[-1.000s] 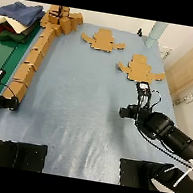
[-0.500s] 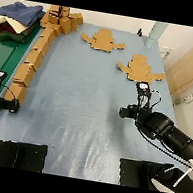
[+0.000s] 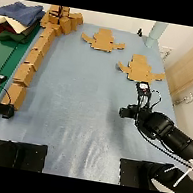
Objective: Fold the box.
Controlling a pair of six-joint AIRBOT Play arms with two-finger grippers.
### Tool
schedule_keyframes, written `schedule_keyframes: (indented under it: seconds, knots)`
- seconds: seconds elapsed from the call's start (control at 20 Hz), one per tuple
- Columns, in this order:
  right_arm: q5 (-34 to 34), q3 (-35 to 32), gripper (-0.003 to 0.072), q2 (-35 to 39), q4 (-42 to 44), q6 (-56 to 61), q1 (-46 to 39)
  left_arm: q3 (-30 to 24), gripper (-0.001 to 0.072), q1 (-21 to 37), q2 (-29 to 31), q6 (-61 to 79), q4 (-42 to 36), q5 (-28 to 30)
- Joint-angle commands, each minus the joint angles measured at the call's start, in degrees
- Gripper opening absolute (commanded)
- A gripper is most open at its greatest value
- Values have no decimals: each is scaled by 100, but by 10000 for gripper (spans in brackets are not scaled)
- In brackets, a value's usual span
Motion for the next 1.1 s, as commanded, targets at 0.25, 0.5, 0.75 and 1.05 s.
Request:
schedule_keyframes:
  seconds: [0.25,0.5,0.75,1.05]
  knots:
    - [-7,0,5,0,468,-116,2,1130,13,2,4,-1099,-111,-2212]
    - [-11,26,5,-7,916,-431,0,1709,12,-385,452,-1731,-638,-2184]
    - [-249,1222,5,-949,1821,-1475,-411,2520,12,-2605,166,-2518,-1593,-1123]
    - [-1899,3679,5,-2975,2981,-2774,-1099,3679,12,-5292,-2284,-2754,-1596,-238]
